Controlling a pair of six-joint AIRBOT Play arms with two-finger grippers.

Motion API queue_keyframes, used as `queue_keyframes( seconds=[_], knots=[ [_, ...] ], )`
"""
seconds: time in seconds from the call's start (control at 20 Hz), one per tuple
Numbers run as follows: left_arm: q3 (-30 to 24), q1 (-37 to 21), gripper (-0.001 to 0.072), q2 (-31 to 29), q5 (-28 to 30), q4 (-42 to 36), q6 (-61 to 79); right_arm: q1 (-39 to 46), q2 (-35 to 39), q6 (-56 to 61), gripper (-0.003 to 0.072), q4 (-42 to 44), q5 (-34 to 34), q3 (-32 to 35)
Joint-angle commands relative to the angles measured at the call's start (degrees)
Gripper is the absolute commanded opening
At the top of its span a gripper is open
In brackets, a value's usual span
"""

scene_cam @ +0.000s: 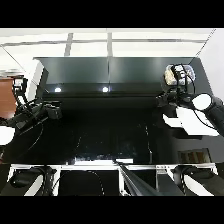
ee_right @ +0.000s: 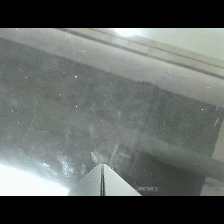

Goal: Fold the box and place the chain.

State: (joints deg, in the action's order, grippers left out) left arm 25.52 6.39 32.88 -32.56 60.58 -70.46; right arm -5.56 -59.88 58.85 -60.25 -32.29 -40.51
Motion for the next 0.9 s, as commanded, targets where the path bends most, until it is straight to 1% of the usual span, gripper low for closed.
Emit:
queue_keyframes(
  seconds=[0.0, 0.6, 0.7, 0.75, 0.85],
  knots=[
    [0.0, 0.0, 0.0026, 0.0, 0.0, 0.0, 0.0, 0.0, 0.0, 0.0, 0.0013, 0.0, 0.0, -0.1],
    [0.0, 0.1, 0.0026, 0.0, 0.2, -0.5, -0.3, 0.0, 0.0, 0.1, 0.0013, 0.6, 0.0, -0.1],
    [0.0, 0.1, 0.0026, 0.0, 0.5, -4.2, -0.5, -0.3, 0.0, 0.1, 0.0013, 3.7, 0.0, -0.1],
    [0.0, 0.1, 0.0026, 0.0, 1.2, -4.7, -0.5, -0.3, 0.0, 0.1, 0.0013, 7.7, 0.0, -0.1],
    [-0.1, 0.0, 0.0026, 0.4, 5.7, -4.7, -0.5, -0.3, -0.2, -0.1, 0.0013, 15.3, 1.4, -0.1]
  ],
)
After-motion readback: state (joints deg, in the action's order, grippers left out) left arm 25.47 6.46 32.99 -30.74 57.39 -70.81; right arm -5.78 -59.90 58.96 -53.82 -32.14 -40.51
